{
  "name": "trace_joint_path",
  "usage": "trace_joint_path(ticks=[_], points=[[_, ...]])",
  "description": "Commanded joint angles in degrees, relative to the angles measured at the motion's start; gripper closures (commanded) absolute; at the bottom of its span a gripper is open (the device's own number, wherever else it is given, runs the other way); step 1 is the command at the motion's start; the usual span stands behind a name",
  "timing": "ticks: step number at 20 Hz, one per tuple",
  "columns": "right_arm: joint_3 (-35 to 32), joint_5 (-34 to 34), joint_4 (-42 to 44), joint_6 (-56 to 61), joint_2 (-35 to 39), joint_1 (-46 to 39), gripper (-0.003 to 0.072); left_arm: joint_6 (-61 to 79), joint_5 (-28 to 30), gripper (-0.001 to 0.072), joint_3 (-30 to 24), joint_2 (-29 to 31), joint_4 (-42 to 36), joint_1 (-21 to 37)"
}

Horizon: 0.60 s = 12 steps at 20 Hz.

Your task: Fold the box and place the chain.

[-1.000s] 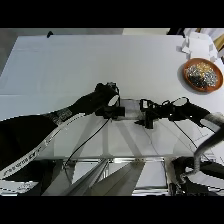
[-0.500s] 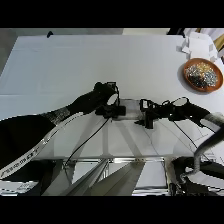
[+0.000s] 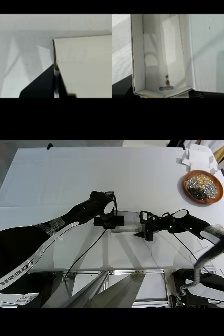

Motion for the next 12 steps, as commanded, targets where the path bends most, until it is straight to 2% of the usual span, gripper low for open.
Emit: trace_joint_path(ticks=[1,5,6,8,12], points=[[0.04,-0.07,-0.2,-0.13,0.04,-0.04,0.0346,0.17,-0.13,0.0703,0.02,0.09,0.2,0.02],[0.04,-0.09,-0.17,-0.13,0.04,-0.04,0.0346,0.17,-0.09,0.0702,0.02,0.09,0.22,0.02],[0.04,-0.07,-0.17,-0.13,0.04,-0.04,0.0346,0.2,-0.02,0.0678,0.02,0.09,0.22,0.02],[0.04,-0.09,-0.17,-0.13,0.04,-0.04,0.0346,0.2,0.35,0.0553,0.02,-0.11,0.22,-0.09],[0.04,-0.09,-0.17,-0.13,0.04,-0.04,0.0346,0.2,0.28,0.0559,0.02,-1.81,0.26,-1.05]])
